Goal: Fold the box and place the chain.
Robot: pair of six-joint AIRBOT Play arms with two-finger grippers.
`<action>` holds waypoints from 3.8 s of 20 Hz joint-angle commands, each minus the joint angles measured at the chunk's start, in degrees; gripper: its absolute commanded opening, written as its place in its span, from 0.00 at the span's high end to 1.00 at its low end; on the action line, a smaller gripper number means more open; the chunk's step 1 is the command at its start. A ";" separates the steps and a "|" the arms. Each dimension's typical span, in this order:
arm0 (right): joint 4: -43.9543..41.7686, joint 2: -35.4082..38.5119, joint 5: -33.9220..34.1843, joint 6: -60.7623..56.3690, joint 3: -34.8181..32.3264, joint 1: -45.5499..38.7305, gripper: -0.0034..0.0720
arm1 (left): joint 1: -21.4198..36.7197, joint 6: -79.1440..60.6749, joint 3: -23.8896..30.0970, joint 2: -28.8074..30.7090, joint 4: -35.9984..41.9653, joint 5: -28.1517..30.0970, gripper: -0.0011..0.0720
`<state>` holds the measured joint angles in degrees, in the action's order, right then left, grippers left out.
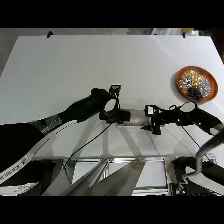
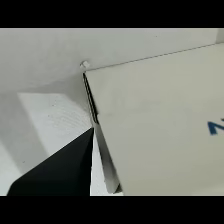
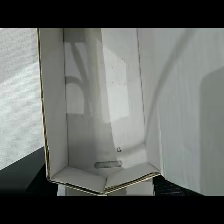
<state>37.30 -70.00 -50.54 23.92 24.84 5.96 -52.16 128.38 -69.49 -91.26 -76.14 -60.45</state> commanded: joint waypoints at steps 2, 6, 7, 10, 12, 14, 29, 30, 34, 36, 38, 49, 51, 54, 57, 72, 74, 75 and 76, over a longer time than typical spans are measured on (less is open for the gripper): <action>-0.02 0.00 0.00 -0.04 0.04 0.00 0.42 | -0.92 7.32 -1.36 -2.05 -3.93 -4.59 0.62; -0.04 0.00 0.00 -0.04 0.02 0.00 0.42 | -1.07 8.37 -4.92 -4.61 -5.73 -9.81 0.72; -0.02 0.00 0.00 -0.04 0.02 0.00 0.42 | -1.07 8.35 -6.43 -5.75 -5.79 -10.88 0.72; -0.02 0.00 0.00 -0.04 0.04 0.00 0.42 | -1.07 8.15 -10.19 -8.59 -5.73 -13.18 0.72; -0.02 0.00 0.00 -0.04 0.04 0.00 0.42 | -1.03 8.15 -10.49 -8.81 -5.81 -12.70 0.72; -0.02 0.00 0.00 -0.04 0.04 0.00 0.42 | -0.98 8.17 -10.49 -9.01 -5.81 -12.61 0.72; -0.04 0.00 0.00 -0.04 0.04 0.00 0.42 | -1.99 8.20 -10.49 -10.69 -5.79 -11.74 0.93; -0.02 0.00 0.00 -0.04 0.02 0.00 0.42 | -1.99 8.20 -10.49 -10.69 -5.79 -11.74 0.93; -0.02 0.00 0.00 -0.04 0.02 0.00 0.42 | -2.05 8.22 -10.49 -10.69 -5.77 -11.52 0.93; -0.02 0.00 0.00 -0.04 0.02 0.00 0.42 | -2.14 8.20 -10.49 -10.60 -5.57 -11.78 0.85; -0.04 0.00 0.00 -0.04 0.04 0.00 0.42 | -2.01 8.13 -10.49 -9.86 -5.62 -12.57 0.59; -0.02 0.00 0.00 -0.04 0.02 0.00 0.42 | -2.75 6.75 -10.45 -7.87 -6.67 -12.85 0.81; -0.02 0.00 0.00 -0.04 0.04 0.00 0.42 | -2.95 7.30 -10.05 -7.96 -6.47 -11.72 0.81; -0.02 0.00 0.00 -0.04 0.04 0.00 0.42 | -2.95 8.17 -8.24 -7.96 -4.98 -9.42 0.80; -0.02 0.00 0.00 -0.04 0.02 0.00 0.42 | -2.89 8.20 -8.24 -7.91 -5.88 -8.94 0.96; -0.02 0.00 0.00 -0.04 0.02 0.00 0.42 | 3.10 -6.86 -8.24 2.51 -0.96 -13.84 0.59; -0.02 0.00 0.00 -0.04 0.04 0.00 0.42 | 4.76 -20.48 -8.24 6.19 0.44 -18.16 0.38; -0.02 0.00 0.00 -0.04 0.02 0.00 0.42 | 5.49 -27.52 -8.22 8.20 0.48 -21.27 0.34; -0.02 0.00 0.00 -0.04 0.04 0.00 0.42 | 6.58 -35.06 -8.04 10.43 0.48 -24.59 0.34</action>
<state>37.30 -70.02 -50.50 23.94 24.84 5.96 -47.94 113.58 -77.67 -85.91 -77.36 -77.01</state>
